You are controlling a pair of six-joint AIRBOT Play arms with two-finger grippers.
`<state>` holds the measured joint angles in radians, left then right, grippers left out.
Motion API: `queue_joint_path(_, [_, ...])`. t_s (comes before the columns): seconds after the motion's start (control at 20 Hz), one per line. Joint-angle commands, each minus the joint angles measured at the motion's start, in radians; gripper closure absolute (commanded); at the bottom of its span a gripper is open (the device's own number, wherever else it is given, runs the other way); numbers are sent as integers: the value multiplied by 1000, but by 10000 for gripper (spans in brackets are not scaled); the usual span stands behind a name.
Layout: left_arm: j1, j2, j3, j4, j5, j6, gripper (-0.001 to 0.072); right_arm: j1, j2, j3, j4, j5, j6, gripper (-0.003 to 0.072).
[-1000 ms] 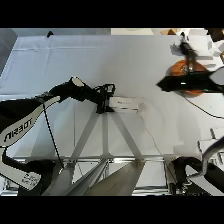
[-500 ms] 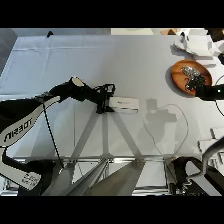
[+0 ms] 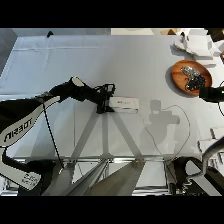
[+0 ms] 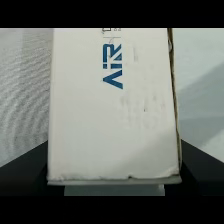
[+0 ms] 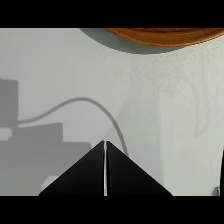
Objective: Fold the box and place the chain.
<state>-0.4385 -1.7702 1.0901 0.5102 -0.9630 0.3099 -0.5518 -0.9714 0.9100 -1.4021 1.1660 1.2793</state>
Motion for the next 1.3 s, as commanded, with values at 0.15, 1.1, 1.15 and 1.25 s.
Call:
queue_joint_path(0.15, [1, 10, 0, 62, -13, -49, 573, -1, 1, 1, 29, 0, 0, 676])
queue_joint_path(1.1, [3, 617, 0, 813, -4, -721, 698, -1, 1, 1, 154, 0, 0, 676])
queue_joint_path(1.15, [3, 633, 0, 897, -7, -828, 698, -1, 1, 1, 154, 0, 0, 676])
queue_joint_path(1.25, [5, 653, 0, 1094, -21, -1048, 699, -1, 1, 1, 154, 1, 0, 676])
